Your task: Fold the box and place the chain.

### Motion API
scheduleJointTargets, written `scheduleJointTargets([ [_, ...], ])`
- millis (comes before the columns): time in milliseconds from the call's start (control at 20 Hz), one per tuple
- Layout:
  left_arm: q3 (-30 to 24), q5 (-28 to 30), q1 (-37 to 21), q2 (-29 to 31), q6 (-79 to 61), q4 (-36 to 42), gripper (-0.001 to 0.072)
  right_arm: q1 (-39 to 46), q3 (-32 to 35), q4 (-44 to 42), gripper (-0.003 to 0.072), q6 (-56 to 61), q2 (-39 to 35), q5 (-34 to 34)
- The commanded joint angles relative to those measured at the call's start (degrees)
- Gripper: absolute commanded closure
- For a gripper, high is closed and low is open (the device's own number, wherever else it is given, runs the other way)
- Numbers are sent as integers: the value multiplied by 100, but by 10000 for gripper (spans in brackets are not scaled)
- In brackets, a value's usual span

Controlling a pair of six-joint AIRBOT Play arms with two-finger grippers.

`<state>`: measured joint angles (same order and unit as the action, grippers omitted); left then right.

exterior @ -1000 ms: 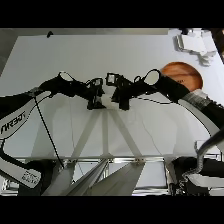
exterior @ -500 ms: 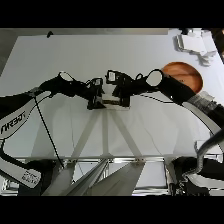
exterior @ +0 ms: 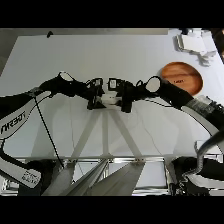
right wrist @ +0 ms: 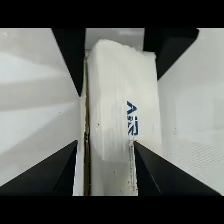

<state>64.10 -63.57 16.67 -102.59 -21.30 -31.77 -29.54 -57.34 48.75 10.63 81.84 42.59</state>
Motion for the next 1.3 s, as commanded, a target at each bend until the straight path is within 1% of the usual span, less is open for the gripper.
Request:
scheduleJointTargets([
  [0, 4, -7, -2, 2, 11, 2, 435, 4, 24, -501, 277, 9, -184, 0],
  [50, 4, -7, -2, 2, 11, 2, 435, 7, 24, -765, 313, 9, -249, -15],
  [100, 4, -7, -2, 2, 11, 2, 435, 31, 24, -1049, 408, 9, -299, 0],
  [200, 4, -7, -2, 2, 11, 2, 435, 151, 24, -1449, 513, 133, -308, 2],
  [250, 4, -7, -2, 2, 11, 2, 435, 221, 24, -1504, 611, 442, -299, 2],
  [300, 2, -7, -2, 2, 11, 2, 435, 291, 26, -1504, 676, 870, -278, -7],
  [450, 4, -7, -2, 2, 11, 2, 435, 437, 142, -1534, 676, 2190, -146, -57],
  [550, 4, -9, -2, 2, 11, 4, 435, 455, 387, -1631, 676, 2555, -17, -46],
  [700, 2, -9, -2, 2, 11, 2, 435, 455, 870, -1624, 676, 2551, 90, -157],
  [800, 2, -7, -2, 2, 11, 2, 435, 455, 1029, -1617, 677, 2538, 92, -186],
  [900, 2, -9, -2, 2, 11, 2, 435, 455, 1034, -1633, 677, 2538, 87, -186],
  [1050, 4, -9, -2, 2, 11, 2, 435, 457, 1029, -1773, 677, 2540, 31, -361],
  [1150, 2, -7, -2, 2, 11, 2, 435, 457, 1021, -1961, 677, 2542, -142, -516],
  [1250, 4, -7, -2, 2, 11, 2, 435, 457, 946, -1963, 677, 2546, -498, -647],
])
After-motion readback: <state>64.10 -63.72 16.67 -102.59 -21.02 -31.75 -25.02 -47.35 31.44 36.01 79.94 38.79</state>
